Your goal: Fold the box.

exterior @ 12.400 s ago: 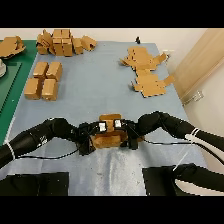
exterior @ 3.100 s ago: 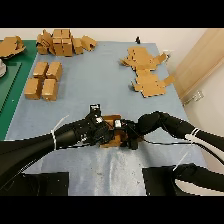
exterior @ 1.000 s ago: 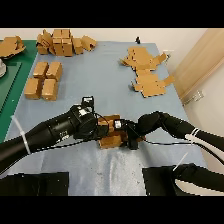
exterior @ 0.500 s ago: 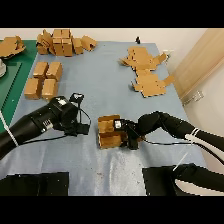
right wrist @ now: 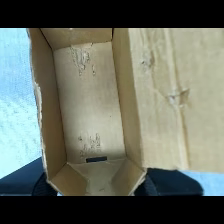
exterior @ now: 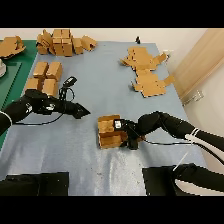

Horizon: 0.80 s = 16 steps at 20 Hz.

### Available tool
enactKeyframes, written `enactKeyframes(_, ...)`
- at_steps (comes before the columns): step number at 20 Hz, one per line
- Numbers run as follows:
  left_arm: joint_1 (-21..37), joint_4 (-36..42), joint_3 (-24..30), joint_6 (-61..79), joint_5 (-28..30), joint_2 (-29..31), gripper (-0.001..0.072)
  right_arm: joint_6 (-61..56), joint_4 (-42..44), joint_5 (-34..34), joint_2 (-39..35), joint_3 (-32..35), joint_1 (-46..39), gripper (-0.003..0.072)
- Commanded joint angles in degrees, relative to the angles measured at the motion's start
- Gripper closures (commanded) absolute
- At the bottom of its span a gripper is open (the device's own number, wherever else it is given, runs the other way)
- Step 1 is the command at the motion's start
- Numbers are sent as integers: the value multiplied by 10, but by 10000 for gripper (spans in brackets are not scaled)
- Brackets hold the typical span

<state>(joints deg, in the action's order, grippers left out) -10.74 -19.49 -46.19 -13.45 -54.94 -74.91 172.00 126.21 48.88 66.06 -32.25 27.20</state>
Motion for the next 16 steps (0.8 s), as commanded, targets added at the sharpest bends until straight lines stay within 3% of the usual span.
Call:
enactKeyframes(1,-19,100,-3,231,10,-14,698,0,0,-4,0,0,1,116)
enactKeyframes(4,-60,9,23,256,22,31,698,0,0,-4,0,0,1,116)
enactKeyframes(8,-67,-38,119,286,114,93,697,0,0,-4,0,0,1,117)
enactKeyframes(10,-68,-85,141,287,85,95,682,0,0,-4,0,0,1,116)
enactKeyframes(12,-73,-110,147,280,56,95,23,0,0,-3,0,0,1,116)
enactKeyframes(16,-124,-110,147,239,44,97,26,0,0,-4,0,0,1,116)
